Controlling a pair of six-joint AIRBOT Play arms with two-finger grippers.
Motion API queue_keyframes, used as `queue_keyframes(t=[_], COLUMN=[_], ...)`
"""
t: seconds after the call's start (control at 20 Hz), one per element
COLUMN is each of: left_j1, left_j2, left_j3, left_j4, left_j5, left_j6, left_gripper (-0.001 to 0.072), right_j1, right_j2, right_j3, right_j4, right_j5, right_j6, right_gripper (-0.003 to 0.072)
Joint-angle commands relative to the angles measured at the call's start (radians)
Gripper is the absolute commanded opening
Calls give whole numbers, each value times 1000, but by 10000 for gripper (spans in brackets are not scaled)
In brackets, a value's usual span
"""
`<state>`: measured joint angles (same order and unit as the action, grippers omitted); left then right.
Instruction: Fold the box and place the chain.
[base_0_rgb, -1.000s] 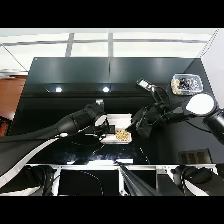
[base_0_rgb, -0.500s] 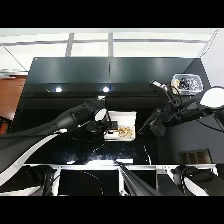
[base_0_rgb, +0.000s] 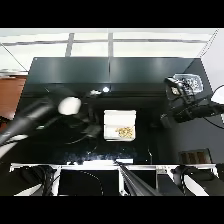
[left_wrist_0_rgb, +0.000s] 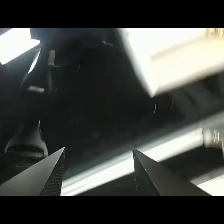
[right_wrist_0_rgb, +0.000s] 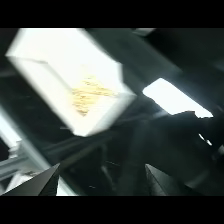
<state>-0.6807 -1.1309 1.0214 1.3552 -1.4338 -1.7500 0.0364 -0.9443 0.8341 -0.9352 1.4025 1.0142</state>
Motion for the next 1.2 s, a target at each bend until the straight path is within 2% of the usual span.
queue_keyframes(t=[0.0, 0.1, 0.15, 0.2, 0.3, 0.35, 0.5, 0.55, 0.8, 1.0, 1.15], left_j1=[274, 451, 500, 525, 511, 488, 443, 436, 428, 345, 298], left_j2=[246, 360, 393, 406, 395, 380, 286, 251, 10, -112, -151], left_j3=[-179, -332, -406, -475, -568, -592, -602, -594, -509, -442, -439], left_j4=[-274, -496, -570, -638, -714, -707, -688, -695, -792, -798, -799], left_j5=[50, 174, 233, 299, 415, 470, 583, 592, 533, 525, 549], left_j6=[375, 747, 942, 1124, 1513, 1658, 1781, 1813, 1968, 1976, 1984], left_gripper=[483, 486, 545, 712, 710, 710, 709, 709, 709, 703, 705], right_j1=[-147, -201, -212, -214, -213, -213, -211, -209, -209, -209, -209], right_j2=[1, 1, 1, 1, 1, 1, 1, 1, 1, 1, 1], right_j3=[0, 0, 0, 0, 0, 0, 0, 0, 0, 0, 0], right_j4=[-121, -111, -110, -110, -109, -109, -109, -108, -44, -18, -18], right_j5=[0, 0, 0, 1, 12, 25, 32, 31, 33, 20, 13], right_j6=[98, 124, 143, 161, 205, 226, 287, 293, 231, 195, 191], right_gripper=[593, 594, 593, 593, 594, 593, 593, 593, 593, 593, 593])
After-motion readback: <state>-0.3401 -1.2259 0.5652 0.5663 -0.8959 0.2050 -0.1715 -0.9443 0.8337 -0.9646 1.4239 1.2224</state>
